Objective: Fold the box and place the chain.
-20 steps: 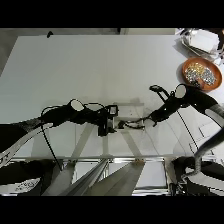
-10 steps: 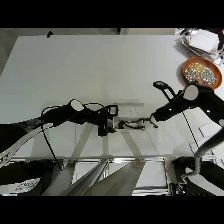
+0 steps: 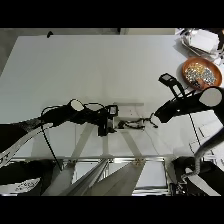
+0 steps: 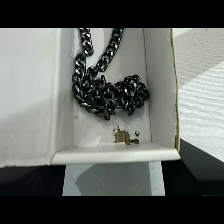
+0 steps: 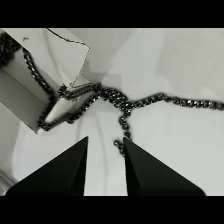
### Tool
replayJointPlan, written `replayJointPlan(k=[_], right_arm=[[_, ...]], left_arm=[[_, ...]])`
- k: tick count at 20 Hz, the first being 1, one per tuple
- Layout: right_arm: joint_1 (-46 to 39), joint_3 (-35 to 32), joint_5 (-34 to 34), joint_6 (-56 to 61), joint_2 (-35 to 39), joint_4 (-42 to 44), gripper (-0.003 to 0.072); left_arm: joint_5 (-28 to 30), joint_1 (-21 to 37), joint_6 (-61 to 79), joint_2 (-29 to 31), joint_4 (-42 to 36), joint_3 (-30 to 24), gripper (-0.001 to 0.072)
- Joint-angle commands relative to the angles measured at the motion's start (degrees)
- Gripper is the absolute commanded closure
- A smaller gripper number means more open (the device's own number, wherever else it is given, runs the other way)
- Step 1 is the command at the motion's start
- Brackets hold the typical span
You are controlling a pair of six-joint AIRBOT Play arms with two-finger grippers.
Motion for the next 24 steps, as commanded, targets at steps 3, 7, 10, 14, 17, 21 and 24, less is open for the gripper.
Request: replayJointPlan(k=[3, 7, 10, 14, 17, 21, 24], right_arm=[[5.4, -0.1, -4.1, -14.3, -12.5, -5.0, 0.0403], [7.2, -0.1, -8.0, -14.1, -18.5, -8.0, 0.0455], [7.2, -0.1, -9.6, -13.8, -19.5, -8.4, 0.0455], [7.2, -0.1, -12.1, -12.6, -19.5, -8.2, 0.0455], [7.2, -0.2, -12.0, -12.6, -19.5, -7.5, 0.0466], [7.2, -0.3, -9.9, -12.6, -20.1, -7.0, 0.0526], [7.2, -0.3, -5.9, -12.6, -20.1, -7.0, 0.067]], left_arm=[[-0.3, 0.0, 0.0, 0.0, 0.0, 0.1, 0.0437], [-0.3, 0.0, 0.0, 0.0, 0.0, 0.1, 0.0437], [-0.3, 0.0, 0.0, 0.0, 0.0, 0.1, 0.0437], [-0.3, 0.0, 0.0, 0.0, 0.0, 0.1, 0.0437], [-0.3, 0.0, 0.0, 0.0, 0.0, 0.1, 0.0437], [-0.3, 0.0, 0.0, 0.0, 0.0, 0.1, 0.0437], [-0.3, 0.0, 0.0, 0.0, 0.0, 0.1, 0.0437]])
